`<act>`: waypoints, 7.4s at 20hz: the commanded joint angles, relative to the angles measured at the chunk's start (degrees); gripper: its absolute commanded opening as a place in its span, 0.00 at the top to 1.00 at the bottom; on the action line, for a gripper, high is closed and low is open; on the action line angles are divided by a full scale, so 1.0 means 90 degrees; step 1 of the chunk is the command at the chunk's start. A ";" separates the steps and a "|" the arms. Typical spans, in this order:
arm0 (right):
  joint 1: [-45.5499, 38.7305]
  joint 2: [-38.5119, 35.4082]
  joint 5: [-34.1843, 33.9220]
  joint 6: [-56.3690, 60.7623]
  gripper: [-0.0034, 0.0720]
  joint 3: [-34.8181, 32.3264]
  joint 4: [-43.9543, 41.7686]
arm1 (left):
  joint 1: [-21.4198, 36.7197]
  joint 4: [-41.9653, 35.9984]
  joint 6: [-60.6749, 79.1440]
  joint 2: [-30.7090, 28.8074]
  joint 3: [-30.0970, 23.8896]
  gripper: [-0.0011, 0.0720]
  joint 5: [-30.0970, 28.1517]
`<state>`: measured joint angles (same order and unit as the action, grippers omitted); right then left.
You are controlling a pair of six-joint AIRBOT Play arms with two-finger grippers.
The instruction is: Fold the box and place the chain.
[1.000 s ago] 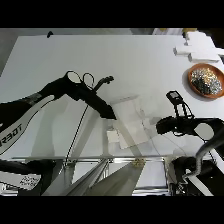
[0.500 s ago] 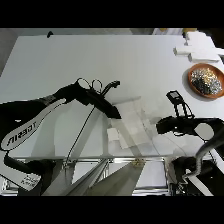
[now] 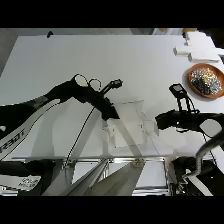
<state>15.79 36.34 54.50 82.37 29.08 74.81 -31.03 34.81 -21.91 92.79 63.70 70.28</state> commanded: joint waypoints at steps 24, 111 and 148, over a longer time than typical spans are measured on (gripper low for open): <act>0.0005 -0.0015 0.0180 -0.0063 0.59 0.0651 0.0046 | -0.0573 0.0350 0.2742 -0.1069 -0.1392 0.98 -0.2667; 0.1129 0.0476 -0.1965 -0.6518 0.10 -0.1107 -0.0996 | -0.1047 0.0231 0.2266 -0.0767 -0.1389 0.96 -0.3283; -0.1107 0.2936 -0.0478 -1.2497 0.06 -0.1107 -0.4872 | -0.1047 0.0231 0.2266 -0.0767 -0.1389 0.96 -0.3283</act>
<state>5.80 61.78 48.71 -27.75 19.14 31.29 -40.42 36.86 -1.50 85.93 51.20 40.82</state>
